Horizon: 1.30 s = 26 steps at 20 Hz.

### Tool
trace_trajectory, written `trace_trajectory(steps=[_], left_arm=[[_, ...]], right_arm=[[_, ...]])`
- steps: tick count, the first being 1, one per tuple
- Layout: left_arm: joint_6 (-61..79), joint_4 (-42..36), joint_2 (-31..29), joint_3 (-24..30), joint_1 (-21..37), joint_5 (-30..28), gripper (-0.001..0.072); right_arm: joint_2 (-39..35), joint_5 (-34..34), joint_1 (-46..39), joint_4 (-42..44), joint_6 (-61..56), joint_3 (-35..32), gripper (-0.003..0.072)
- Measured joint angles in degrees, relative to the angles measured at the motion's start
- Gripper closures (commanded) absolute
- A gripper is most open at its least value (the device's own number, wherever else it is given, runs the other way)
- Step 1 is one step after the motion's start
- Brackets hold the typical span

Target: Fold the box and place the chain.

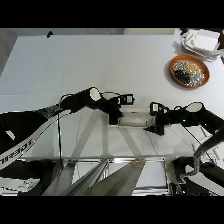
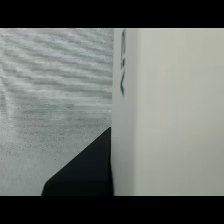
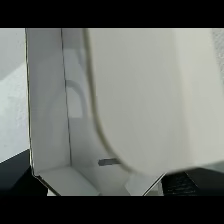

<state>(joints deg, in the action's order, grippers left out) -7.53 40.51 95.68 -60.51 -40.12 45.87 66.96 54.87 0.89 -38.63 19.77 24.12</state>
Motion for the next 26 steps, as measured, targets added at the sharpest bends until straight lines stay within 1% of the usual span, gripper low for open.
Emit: trace_trajectory(steps=[1, 2, 6, 7, 13, 15, 16, 18, 21, 26], left_arm=[[0.00, 0.00, 0.00, 0.00, 0.00, 0.02, 0.0698], [0.00, 0.00, 0.00, 0.00, 0.00, 0.04, 0.0698], [0.02, 0.02, 0.00, 0.00, 0.00, -0.02, 0.0698], [0.04, 0.02, 0.00, 0.00, 0.00, -0.04, 0.0698], [0.02, 0.13, 0.00, 0.00, 0.00, -0.26, 0.0698], [0.02, 0.20, 0.00, 0.00, 0.02, -0.17, 0.0698], [0.00, 0.17, 0.00, 0.00, 0.02, -0.17, 0.0698], [-0.02, 0.15, 0.00, 0.00, 0.04, -0.13, 0.0698], [-0.11, 0.07, 0.00, 0.00, 0.02, 0.04, 0.0698], [-0.02, 0.07, 0.00, 0.00, 0.02, 0.04, 0.0698]], right_arm=[[0.00, 0.26, -0.13, 0.02, 0.00, 0.00, -0.0034], [0.00, 0.42, -0.20, 0.02, 0.00, 0.00, -0.0013], [0.00, -0.28, -0.37, 0.72, 0.28, 0.00, 0.0147], [0.00, -0.57, -0.37, 0.83, 0.72, 0.00, 0.0150], [0.31, -3.30, 0.42, 1.81, 3.69, -0.02, 0.0144], [0.50, -4.22, 1.05, 2.27, 4.50, -0.02, 0.0066], [0.55, -4.72, 1.29, 2.62, 4.85, -0.02, 0.0062], [0.63, -5.29, 1.60, 3.04, 5.46, -0.02, -0.0003], [0.63, -5.40, 1.77, 3.54, 5.86, 0.00, -0.0020], [0.61, -5.51, 1.84, 3.85, 6.14, -0.02, -0.0017]])
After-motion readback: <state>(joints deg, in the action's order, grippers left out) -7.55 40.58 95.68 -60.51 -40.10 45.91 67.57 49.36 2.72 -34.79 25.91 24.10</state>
